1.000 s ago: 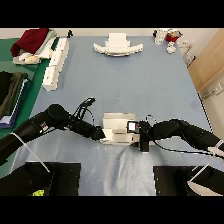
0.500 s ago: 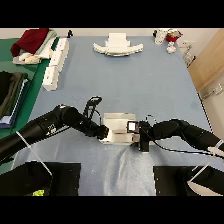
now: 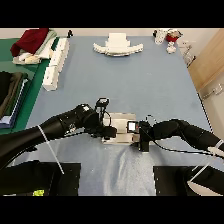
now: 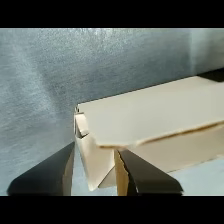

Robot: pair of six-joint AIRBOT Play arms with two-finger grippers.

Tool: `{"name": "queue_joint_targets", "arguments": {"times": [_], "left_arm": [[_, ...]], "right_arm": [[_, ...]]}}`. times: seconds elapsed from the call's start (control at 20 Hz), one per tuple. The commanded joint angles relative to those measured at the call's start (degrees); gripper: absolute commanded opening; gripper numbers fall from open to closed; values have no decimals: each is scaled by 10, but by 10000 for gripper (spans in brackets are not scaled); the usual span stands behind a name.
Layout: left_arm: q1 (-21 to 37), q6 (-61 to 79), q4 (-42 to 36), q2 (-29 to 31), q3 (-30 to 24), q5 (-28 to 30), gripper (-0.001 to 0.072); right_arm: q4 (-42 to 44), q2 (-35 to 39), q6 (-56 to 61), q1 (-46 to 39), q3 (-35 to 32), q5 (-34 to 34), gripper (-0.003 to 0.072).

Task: Fold the box.

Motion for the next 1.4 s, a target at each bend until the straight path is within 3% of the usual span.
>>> {"name": "queue_joint_targets", "arguments": {"times": [0.0, 0.4, 0.75, 0.8, 0.85, 1.25, 1.3, 1.35], "left_arm": [[-21, -70, 47, -28, 30, -26, 356], [-60, -106, 86, -100, 94, -94, 355], [-67, -162, 103, -113, 97, -102, 341], [-67, -172, 105, -113, 97, -105, 133], [-67, -170, 105, -113, 97, -104, 17], [-67, -176, 102, -113, 97, -105, 19], [-67, -176, 101, -113, 97, -104, 49], [-67, -176, 101, -113, 97, -104, 295]], "right_arm": [[0, 0, 0, 1, 0, 0, 506], [0, 0, 0, 1, 0, 0, 505], [0, 0, 0, 1, 0, 0, 506], [0, 0, 0, 1, 0, 0, 506], [0, 0, 0, 1, 0, 0, 506], [0, 0, 0, 1, 0, 0, 505], [0, 0, 0, 1, 0, 0, 506], [0, 0, 0, 1, 0, 0, 505]]}}
